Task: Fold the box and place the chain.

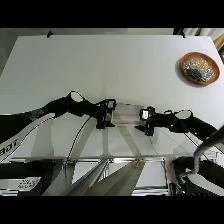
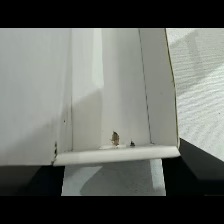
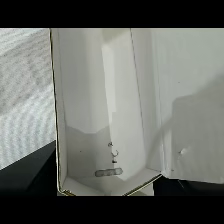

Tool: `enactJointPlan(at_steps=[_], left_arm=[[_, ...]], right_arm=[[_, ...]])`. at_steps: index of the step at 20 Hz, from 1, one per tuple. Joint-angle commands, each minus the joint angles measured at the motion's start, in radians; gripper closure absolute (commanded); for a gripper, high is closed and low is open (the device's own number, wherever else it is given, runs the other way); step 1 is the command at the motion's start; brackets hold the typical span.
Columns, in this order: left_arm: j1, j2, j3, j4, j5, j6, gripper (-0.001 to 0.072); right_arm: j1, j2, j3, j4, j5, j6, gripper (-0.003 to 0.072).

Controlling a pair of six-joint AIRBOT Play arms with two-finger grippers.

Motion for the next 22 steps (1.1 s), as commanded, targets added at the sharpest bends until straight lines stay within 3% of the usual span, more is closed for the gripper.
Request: enactJointPlan(at_steps=[1, 4, 5, 8, 9, 14, 18, 22], left_arm=[[0.001, 0.001, 0.000, 0.000, 0.000, 0.000, 0.0501], [0.001, 0.001, 0.000, 0.000, 0.000, 0.000, 0.0501], [0.001, 0.001, 0.000, 0.000, 0.000, 0.000, 0.0501], [0.001, 0.001, 0.000, 0.000, 0.000, 0.000, 0.0501], [0.001, 0.001, 0.000, 0.000, 0.000, 0.000, 0.0501], [0.001, 0.001, 0.000, 0.000, 0.000, 0.000, 0.0501], [0.001, 0.001, 0.000, 0.000, 0.000, 0.000, 0.0501], [0.001, 0.001, 0.000, 0.000, 0.000, 0.000, 0.0501]], right_arm=[[0.000, 0.000, 0.000, -0.004, -0.009, 0.000, 0.0425], [0.000, 0.000, 0.000, -0.008, -0.005, 0.000, 0.0418], [0.000, 0.000, 0.000, -0.013, -0.010, 0.000, 0.0362], [0.000, 0.001, 0.000, -0.033, -0.028, 0.000, 0.0030], [0.000, 0.001, 0.000, -0.033, -0.031, 0.000, -0.0015], [0.000, 0.011, 0.000, -0.033, -0.031, 0.003, -0.0016], [0.000, 0.090, 0.000, -0.037, -0.051, 0.004, -0.0017], [-0.022, 0.167, 0.000, -0.184, -0.052, 0.147, -0.0018]])
